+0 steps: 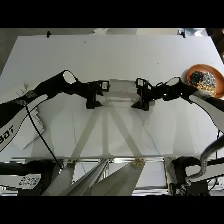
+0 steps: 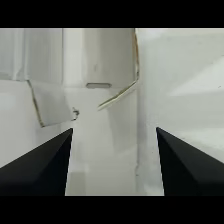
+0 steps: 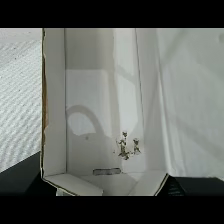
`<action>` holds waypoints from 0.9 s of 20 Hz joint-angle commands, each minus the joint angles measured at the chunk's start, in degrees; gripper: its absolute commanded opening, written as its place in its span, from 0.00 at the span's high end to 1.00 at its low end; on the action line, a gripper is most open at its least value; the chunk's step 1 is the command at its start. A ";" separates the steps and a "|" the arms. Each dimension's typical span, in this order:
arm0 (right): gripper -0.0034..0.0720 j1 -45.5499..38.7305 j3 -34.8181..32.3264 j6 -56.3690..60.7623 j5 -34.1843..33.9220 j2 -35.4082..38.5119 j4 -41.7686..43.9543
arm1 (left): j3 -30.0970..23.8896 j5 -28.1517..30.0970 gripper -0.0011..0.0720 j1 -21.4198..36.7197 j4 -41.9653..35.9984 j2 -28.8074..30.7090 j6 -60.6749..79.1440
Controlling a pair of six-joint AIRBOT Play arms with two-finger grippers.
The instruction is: Fold the box and place the chain.
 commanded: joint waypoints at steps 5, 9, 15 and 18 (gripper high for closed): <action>0.28 0.00 0.00 0.02 0.02 -0.02 0.00 | -0.02 5.07 0.22 -0.02 -1.77 0.00 -0.42; 0.28 0.00 0.02 0.02 0.02 -0.02 0.00 | -0.02 2.45 0.22 -0.02 -2.16 -0.17 -0.13; 0.28 0.00 0.00 0.02 0.02 -0.02 0.00 | -0.02 0.37 0.37 -1.49 -2.38 -0.24 0.28; 0.28 0.00 0.02 0.02 0.02 -0.02 0.00 | -0.02 1.64 0.39 -2.73 -2.38 -0.24 0.94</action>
